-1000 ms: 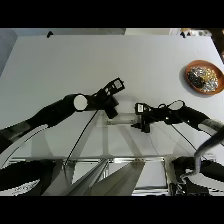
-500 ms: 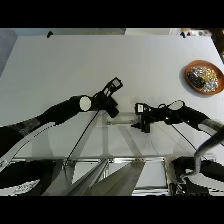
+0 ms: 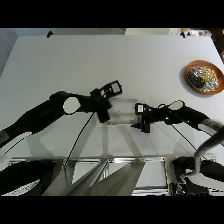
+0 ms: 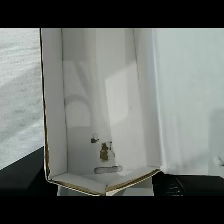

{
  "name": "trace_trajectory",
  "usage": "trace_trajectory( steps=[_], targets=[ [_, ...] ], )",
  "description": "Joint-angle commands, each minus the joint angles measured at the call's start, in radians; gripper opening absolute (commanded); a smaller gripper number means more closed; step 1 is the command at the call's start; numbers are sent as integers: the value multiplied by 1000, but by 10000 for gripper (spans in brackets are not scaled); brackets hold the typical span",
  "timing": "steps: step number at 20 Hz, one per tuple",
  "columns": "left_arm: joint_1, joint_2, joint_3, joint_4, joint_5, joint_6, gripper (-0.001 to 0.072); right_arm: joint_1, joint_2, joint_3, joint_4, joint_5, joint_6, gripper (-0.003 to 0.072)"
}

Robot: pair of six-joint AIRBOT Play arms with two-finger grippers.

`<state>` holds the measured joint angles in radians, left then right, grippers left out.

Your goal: Fold the box and place the chain.

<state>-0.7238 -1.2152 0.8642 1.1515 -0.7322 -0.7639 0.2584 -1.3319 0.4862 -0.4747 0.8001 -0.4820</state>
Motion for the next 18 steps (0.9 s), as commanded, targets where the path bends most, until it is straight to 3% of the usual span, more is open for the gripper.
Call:
trace_trajectory(
  steps=[1,3,18],
  targets=[
    [0,15,0,122,-299,0,10,0,0,0,1,0,2,402],
    [0,0,0,122,-338,0,9,0,0,0,1,1,2,402],
    [-1,-49,0,189,-316,4,13,0,0,0,1,0,2,402]
  ],
)
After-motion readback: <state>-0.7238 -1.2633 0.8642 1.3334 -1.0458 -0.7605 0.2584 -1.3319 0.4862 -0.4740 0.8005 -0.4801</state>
